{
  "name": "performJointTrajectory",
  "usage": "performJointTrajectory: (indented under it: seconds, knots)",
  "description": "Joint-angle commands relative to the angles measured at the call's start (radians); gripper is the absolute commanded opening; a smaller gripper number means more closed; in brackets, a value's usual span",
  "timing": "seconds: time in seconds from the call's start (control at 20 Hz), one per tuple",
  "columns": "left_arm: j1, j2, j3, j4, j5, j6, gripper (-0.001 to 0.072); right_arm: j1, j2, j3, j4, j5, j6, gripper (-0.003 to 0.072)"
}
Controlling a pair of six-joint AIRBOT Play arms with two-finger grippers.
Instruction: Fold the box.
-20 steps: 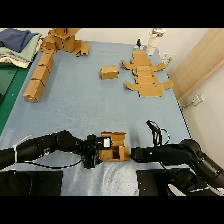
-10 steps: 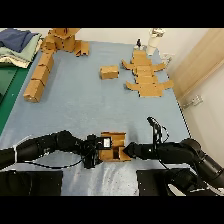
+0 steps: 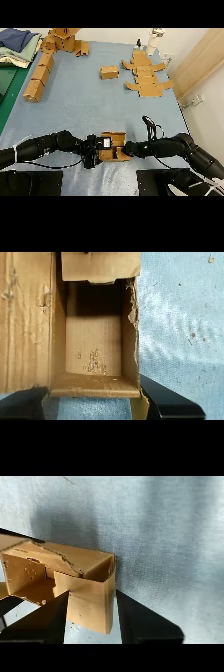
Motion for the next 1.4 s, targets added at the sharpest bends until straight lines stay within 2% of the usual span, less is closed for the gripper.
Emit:
performJointTrajectory:
  seconds: [0.0, 0.25, 0.6, 0.9, 0.95, 1.1, 1.35]
  knots:
    - [0.0, 0.001, 0.0, 0.0, 0.001, 0.001, 0.0451, 0.001, -0.076, 0.055, -0.011, -0.032, -0.013, 0.0432]
    - [0.0, 0.001, 0.0, 0.0, 0.001, 0.0, 0.0452, 0.087, -0.14, 0.087, -0.021, -0.023, 0.023, 0.0403]
    - [0.0, 0.0, 0.0, 0.0, 0.001, 0.0, 0.0451, 0.226, -0.207, 0.118, -0.183, -0.026, 0.249, 0.0401]
    - [0.0, 0.001, 0.0, 0.0, 0.001, 0.0, 0.0451, 0.294, -0.292, 0.214, -0.268, -0.05, 0.376, 0.0397]
    - [0.0, 0.001, 0.0, 0.0, 0.001, 0.0, 0.0451, 0.294, -0.31, 0.236, -0.271, -0.06, 0.378, 0.0363]
    - [0.0, 0.001, 0.0, 0.0, 0.0, 0.0, 0.0451, 0.294, -0.373, 0.306, -0.292, -0.112, 0.404, 0.0363]
    - [0.0, 0.001, 0.0, 0.0, 0.001, 0.001, 0.0451, 0.331, -0.489, 0.406, -0.372, -0.291, 0.5, 0.0363]
